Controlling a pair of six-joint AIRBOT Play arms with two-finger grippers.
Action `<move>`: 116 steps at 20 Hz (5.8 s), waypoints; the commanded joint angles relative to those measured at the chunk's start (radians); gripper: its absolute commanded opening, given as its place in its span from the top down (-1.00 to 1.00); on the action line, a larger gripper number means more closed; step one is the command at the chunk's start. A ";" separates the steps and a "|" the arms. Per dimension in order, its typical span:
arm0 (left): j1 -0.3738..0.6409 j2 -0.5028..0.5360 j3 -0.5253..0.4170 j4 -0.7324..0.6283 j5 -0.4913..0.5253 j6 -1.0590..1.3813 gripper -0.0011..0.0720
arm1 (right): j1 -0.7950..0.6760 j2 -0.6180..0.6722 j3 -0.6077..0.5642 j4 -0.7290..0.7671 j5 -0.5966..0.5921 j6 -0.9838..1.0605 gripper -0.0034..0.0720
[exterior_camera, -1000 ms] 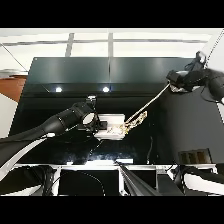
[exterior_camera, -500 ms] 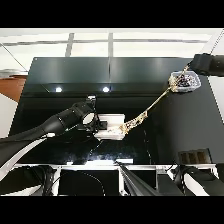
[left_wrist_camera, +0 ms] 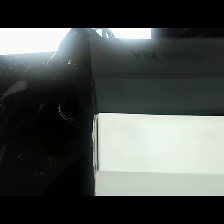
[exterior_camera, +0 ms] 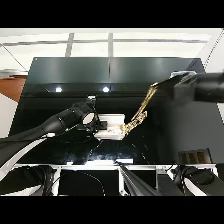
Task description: Fold the box and place the chain.
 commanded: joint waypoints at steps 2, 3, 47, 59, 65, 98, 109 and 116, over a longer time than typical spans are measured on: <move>-0.001 0.000 0.000 0.000 0.001 0.000 0.88 | 0.230 -0.037 -0.005 0.017 0.099 0.040 0.85; -0.001 0.000 0.000 0.000 0.001 0.000 0.88 | 0.259 -0.055 -0.005 0.018 0.113 0.045 0.85; 0.000 0.000 0.000 0.005 0.002 0.000 0.88 | -0.040 -0.229 -0.548 -0.064 0.311 -0.644 -0.98; 0.000 0.000 0.000 0.005 0.005 0.000 0.88 | 0.170 -0.410 -0.550 -0.042 0.377 -1.212 -0.98; 0.000 0.000 0.000 0.005 0.005 0.000 0.88 | 0.170 -0.466 -0.550 -0.042 0.485 -1.232 -0.98; 0.000 0.000 0.000 0.004 0.005 0.000 0.88 | 0.160 -0.186 -0.547 -0.095 0.371 -0.817 0.85; 0.000 0.000 0.000 0.004 0.001 0.000 0.88 | 0.160 -0.054 -0.193 0.119 0.170 -0.629 0.85; 0.000 0.000 0.000 0.005 0.001 0.000 0.88 | 0.160 -0.054 -0.070 0.240 0.201 -0.612 0.85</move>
